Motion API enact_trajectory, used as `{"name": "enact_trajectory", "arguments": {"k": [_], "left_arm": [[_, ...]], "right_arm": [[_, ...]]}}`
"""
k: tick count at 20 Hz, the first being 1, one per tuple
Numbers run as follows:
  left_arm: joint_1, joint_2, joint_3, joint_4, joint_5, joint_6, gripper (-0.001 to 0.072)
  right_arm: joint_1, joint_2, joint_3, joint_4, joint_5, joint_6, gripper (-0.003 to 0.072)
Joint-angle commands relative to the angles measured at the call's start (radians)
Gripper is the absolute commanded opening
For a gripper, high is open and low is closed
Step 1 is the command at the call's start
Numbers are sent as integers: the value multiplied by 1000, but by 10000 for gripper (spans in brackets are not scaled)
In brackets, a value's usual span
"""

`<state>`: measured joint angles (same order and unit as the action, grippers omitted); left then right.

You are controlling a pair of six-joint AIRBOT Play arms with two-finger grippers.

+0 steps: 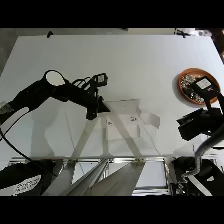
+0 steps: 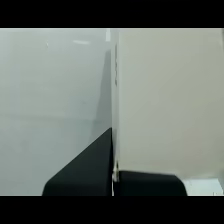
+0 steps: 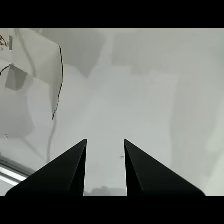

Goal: Fold the box and place the chain.

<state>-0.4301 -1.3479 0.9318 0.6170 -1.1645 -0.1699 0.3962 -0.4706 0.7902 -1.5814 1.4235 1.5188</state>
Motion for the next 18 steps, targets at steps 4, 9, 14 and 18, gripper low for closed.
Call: {"name": "enact_trajectory", "arguments": {"k": [4,9,14,18], "left_arm": [[11,-35,-81,77,106,172,1],[11,-126,-81,75,194,249,1],[11,-147,-80,-86,250,374,2],[11,-156,-80,-130,256,406,2]], "right_arm": [[1,7,-3,31,-39,3,273],[1,7,-4,94,-85,3,273],[1,6,-4,95,-87,3,273],[1,0,-4,93,-96,3,273]]}}
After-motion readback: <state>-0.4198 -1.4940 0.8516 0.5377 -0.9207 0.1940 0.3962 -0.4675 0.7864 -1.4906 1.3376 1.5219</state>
